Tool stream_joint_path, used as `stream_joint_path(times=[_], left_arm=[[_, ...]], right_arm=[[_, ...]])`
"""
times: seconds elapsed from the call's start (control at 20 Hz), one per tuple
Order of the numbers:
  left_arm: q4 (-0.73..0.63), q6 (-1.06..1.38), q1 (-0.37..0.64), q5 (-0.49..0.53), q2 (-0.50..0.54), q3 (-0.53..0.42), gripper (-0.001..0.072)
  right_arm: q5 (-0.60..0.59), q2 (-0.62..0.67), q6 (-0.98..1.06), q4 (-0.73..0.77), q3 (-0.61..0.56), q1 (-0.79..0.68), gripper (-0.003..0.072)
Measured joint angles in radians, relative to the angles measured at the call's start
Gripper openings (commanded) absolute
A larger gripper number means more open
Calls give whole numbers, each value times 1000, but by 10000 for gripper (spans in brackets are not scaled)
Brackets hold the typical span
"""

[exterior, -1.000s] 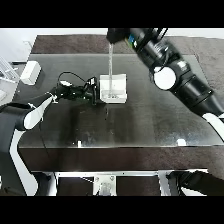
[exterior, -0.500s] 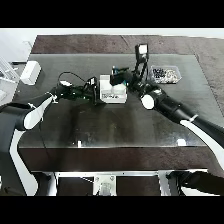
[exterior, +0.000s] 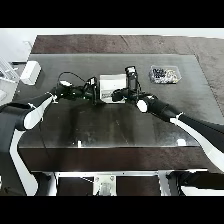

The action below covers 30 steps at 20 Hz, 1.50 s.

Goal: Fold the box and place the chain.

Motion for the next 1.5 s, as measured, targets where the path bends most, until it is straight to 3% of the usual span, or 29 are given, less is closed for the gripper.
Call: stream_joint_path(times=[0.05,0.1,0.5,0.8,0.95,1.1,1.3,1.5], left_arm=[[0,0,0,0,0,0,536],[0,0,0,0,0,0,536],[0,0,0,0,0,0,536],[0,0,0,0,0,0,536],[0,0,0,0,0,0,536],[0,0,0,0,0,0,536],[0,0,0,0,0,0,535],[0,0,0,0,0,0,536]], right_arm=[[15,2,-7,0,0,-6,414],[25,8,-16,-2,1,-13,437],[60,137,-116,-32,3,-77,417],[286,289,-361,-11,68,-207,368],[380,324,-512,101,131,-312,368],[495,319,-711,315,194,-443,368],[679,237,-936,596,257,-597,368],[814,115,-1077,727,306,-644,364]])
